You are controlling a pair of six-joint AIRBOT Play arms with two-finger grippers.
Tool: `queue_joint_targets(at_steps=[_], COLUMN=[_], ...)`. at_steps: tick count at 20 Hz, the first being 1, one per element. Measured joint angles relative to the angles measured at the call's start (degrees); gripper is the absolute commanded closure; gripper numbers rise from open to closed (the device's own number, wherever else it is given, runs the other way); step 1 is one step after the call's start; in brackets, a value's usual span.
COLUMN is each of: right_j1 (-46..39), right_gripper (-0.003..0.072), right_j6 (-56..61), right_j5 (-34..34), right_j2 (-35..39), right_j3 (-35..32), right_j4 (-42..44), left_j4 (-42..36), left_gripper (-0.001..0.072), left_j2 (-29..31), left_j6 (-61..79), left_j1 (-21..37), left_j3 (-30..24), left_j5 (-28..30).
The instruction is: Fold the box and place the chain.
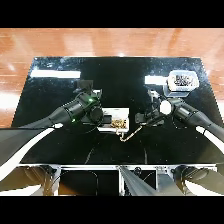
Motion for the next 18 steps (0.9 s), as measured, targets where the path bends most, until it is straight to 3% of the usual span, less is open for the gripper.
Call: queue_joint_targets(at_steps=[18], right_j1=[-0.07], right_gripper=[0.0373], right_j6=[-0.22], right_j5=[2.05], right_j2=[-0.13], right_j3=[2.75], right_j4=[-4.72], left_j4=[0.0], left_gripper=[0.069], left_j2=[0.0], left_j6=[0.0], left_j1=[0.0], left_j3=[-0.02], left_j5=[-0.39])
